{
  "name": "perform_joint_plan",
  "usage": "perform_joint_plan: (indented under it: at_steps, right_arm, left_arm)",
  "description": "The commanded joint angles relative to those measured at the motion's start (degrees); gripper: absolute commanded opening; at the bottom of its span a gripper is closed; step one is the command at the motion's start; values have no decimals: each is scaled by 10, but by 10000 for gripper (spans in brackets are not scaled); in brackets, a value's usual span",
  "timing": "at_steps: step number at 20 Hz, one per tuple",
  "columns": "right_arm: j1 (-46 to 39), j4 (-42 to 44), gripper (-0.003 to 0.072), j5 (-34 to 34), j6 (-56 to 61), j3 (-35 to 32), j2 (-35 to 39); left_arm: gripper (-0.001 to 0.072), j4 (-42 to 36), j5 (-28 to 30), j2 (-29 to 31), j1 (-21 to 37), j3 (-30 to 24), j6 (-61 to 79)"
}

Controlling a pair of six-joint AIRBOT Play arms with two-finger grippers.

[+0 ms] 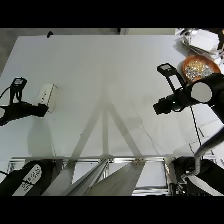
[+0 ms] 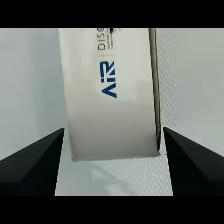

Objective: Fold the box and place the chain.

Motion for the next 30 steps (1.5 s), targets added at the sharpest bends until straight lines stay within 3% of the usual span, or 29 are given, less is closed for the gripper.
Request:
perform_joint_plan:
  at_steps: [1, 5, 10, 13, 17, 30]
  right_arm:
    - [0, 0, 135, -7, 0, 0, 0]
    - [0, 0, 135, -7, 0, 0, 0]
    - [0, 0, 133, -7, 0, 0, 0]
    - [0, 0, 133, -7, 0, 0, 0]
    - [0, 0, 133, -7, 0, 0, 0]
    - [0, 0, 133, -7, 0, 0, 0]
  left_arm:
    - [695, 0, -4, 64, -10, 0, 0]
    - [694, 0, -51, 141, -45, 0, 0]
    - [682, -6, -200, 174, -57, 0, -3]
    - [381, -14, -257, 174, -57, 0, -3]
    - [248, -35, -284, 174, -57, 0, -3]
    - [250, -41, -275, 174, -57, 0, -37]
